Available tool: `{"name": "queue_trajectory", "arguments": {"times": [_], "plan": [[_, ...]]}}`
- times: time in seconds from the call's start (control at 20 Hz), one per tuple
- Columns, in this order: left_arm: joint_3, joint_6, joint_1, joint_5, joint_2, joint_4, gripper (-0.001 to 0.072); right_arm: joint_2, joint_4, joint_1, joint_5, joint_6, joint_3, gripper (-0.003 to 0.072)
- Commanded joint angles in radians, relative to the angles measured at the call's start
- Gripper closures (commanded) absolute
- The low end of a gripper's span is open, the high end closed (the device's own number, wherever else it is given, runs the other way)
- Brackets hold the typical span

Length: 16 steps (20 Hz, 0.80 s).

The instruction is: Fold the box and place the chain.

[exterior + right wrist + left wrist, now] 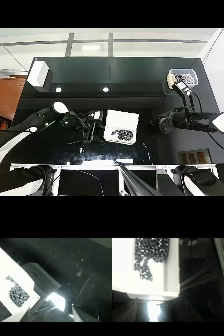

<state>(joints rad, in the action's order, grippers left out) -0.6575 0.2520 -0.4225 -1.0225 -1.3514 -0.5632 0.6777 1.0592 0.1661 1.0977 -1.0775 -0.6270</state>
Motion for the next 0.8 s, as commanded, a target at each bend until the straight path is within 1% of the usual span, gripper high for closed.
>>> {"name": "queue_trajectory", "arguments": {"times": [0.0,0.15,0.25,0.4,0.5,0.75], "plan": [[-0.002,0.000,-0.003,0.030,-0.003,0.007,-0.0008,0.000,0.000,0.000,0.001,0.000,-0.001,0.0068],[-0.003,0.000,-0.014,0.031,-0.003,0.011,-0.0008,0.000,0.000,0.000,0.001,0.000,-0.001,0.0068],[-0.003,0.008,-0.025,0.032,-0.003,0.047,-0.0008,0.000,0.000,0.000,0.001,0.000,-0.001,0.0068],[-0.003,0.007,-0.048,0.079,-0.003,0.086,-0.0008,0.000,0.000,0.000,0.001,0.000,-0.001,0.0068],[-0.003,0.006,-0.050,0.114,-0.003,0.085,-0.0008,0.000,0.000,0.000,0.001,0.000,-0.001,0.0068],[-0.012,0.002,-0.048,0.126,-0.008,0.070,-0.0007,0.000,0.000,0.000,0.001,0.000,-0.001,0.0068]]}}
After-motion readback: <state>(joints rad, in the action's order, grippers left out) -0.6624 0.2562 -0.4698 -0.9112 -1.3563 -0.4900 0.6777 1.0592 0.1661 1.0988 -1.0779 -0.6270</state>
